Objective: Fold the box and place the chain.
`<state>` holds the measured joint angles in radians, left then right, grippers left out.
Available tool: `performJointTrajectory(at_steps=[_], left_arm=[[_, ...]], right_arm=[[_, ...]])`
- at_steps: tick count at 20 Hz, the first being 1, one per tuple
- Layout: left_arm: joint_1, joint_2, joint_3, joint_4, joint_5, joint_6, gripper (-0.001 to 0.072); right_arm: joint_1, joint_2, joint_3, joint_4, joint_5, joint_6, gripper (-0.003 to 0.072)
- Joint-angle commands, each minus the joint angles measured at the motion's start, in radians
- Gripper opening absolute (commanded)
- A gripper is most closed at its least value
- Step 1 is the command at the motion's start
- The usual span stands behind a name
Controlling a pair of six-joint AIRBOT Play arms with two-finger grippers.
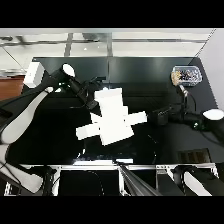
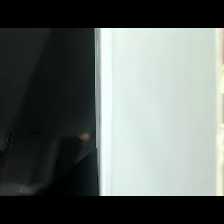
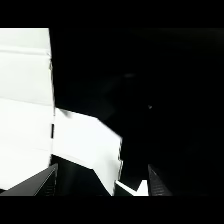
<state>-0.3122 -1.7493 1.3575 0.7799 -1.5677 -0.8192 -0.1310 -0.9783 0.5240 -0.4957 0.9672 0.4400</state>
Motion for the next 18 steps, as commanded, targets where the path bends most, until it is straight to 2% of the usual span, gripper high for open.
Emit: performJointTrajectory(at_steps=[1,3,5,9,13,16,18], left_arm=[[-0.024,0.195,-0.188,-0.047,0.242,0.152,0.0023],[-0.04,0.321,-0.319,-0.085,0.386,0.308,0.0024],[-0.058,0.391,-0.386,-0.089,0.482,0.481,0.0025],[-0.093,0.357,-0.396,-0.082,0.577,0.821,0.0025],[-0.126,0.315,-0.395,-0.056,0.725,0.85,0.0026],[-0.143,0.286,-0.388,0.02,0.708,0.834,0.0026],[-0.149,0.273,-0.388,0.023,0.706,0.809,0.0026]], right_arm=[[-0.008,0.007,0.206,-0.325,0.143,0.058,0.0626],[-0.007,0.01,0.253,-0.344,0.182,0.026,0.0626],[0.008,0.01,0.249,-0.348,0.187,-0.025,0.0625],[0.063,0.009,0.244,-0.348,0.18,-0.034,0.0626],[0.098,0.009,0.244,-0.342,0.181,-0.033,0.0625],[0.125,0.009,0.24,-0.323,0.181,-0.033,0.0626],[0.156,0.008,0.221,-0.317,0.169,-0.034,0.0626]])
